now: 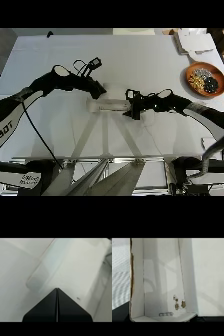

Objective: Fold the box and place the chain.

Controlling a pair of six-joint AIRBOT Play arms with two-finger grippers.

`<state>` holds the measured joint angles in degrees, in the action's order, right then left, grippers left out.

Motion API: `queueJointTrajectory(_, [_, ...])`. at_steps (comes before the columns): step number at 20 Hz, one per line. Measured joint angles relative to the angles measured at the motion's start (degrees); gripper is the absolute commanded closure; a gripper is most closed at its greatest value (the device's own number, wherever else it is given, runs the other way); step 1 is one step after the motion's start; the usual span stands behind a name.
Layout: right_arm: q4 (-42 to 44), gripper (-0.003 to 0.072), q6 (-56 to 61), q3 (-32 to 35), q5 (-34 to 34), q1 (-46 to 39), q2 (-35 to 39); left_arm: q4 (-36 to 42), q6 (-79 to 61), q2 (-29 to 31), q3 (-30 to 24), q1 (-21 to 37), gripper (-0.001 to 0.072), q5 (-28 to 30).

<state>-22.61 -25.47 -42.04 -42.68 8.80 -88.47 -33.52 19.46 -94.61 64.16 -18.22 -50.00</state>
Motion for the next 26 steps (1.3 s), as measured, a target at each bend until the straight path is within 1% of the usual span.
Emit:
queueJointTrajectory(3, [0.02, 0.0298, 0.07, 0.00, 0.00, 0.00, 0.00, 0.11, 3.10, -1.07, 0.00, 0.00, 0.0698, 1.77])
queueJointTrajectory(6, [-0.02, 0.0298, -0.02, 0.00, 0.02, 0.00, 0.00, 0.07, 4.33, -0.52, 0.00, 0.00, 0.0698, 1.64])
queueJointTrajectory(8, [-0.11, 0.0298, -0.13, 0.00, 0.07, 0.00, 0.00, -0.09, 4.66, 0.76, 0.00, 0.02, 0.0698, 0.42])
queueJointTrajectory(12, [-0.13, 0.0298, -0.24, 0.00, 0.07, 0.02, 0.00, -1.88, 3.89, 6.03, -0.02, 0.02, 0.0697, -5.84])
queueJointTrajectory(14, [-0.13, 0.0298, -0.22, 0.00, 0.07, 0.02, 0.00, -4.76, 3.23, 9.14, -0.02, 0.02, 0.0697, -8.85])
queueJointTrajectory(16, [-0.11, 0.0298, -0.17, 0.00, 0.07, 0.02, 0.00, -9.33, 2.93, 11.78, -0.02, -0.02, 0.0697, -11.91])
queueJointTrajectory(18, [-0.11, 0.0298, -0.15, 0.00, 0.07, 0.02, 0.00, -14.78, 2.67, 13.22, -0.02, -0.07, 0.0696, -14.84])
queueJointTrajectory(20, [-0.11, 0.0298, -0.11, 0.00, 0.07, 0.02, 0.00, -18.69, 2.58, 13.53, -0.02, -0.09, 0.0687, -16.17])
queueJointTrajectory(21, [-0.11, 0.0298, -0.11, 0.00, 0.07, 0.02, 0.00, -19.89, 2.56, 13.42, -0.02, -0.13, 0.0609, -16.61])
queueJointTrajectory(22, [-0.09, 0.0298, -0.11, 0.00, 0.07, 0.02, 0.00, -20.92, 2.51, 13.03, -0.02, -0.26, 0.0504, -16.92])
queueJointTrajectory(23, [-0.09, 0.0298, -0.11, 0.00, 0.07, 0.02, 0.00, -21.79, 2.47, 12.50, -0.02, -0.42, 0.0431, -16.90])
queueJointTrajectory(24, [-0.09, 0.0298, -0.11, 0.00, 0.07, 0.02, 0.00, -22.36, 2.36, 11.87, -0.02, -0.57, 0.0415, -16.55])
queueJointTrajectory(26, [-0.09, 0.0298, -0.11, 0.00, 0.07, 0.02, 0.00, -23.19, 1.64, 10.38, -0.02, -0.92, 0.0413, -15.93])
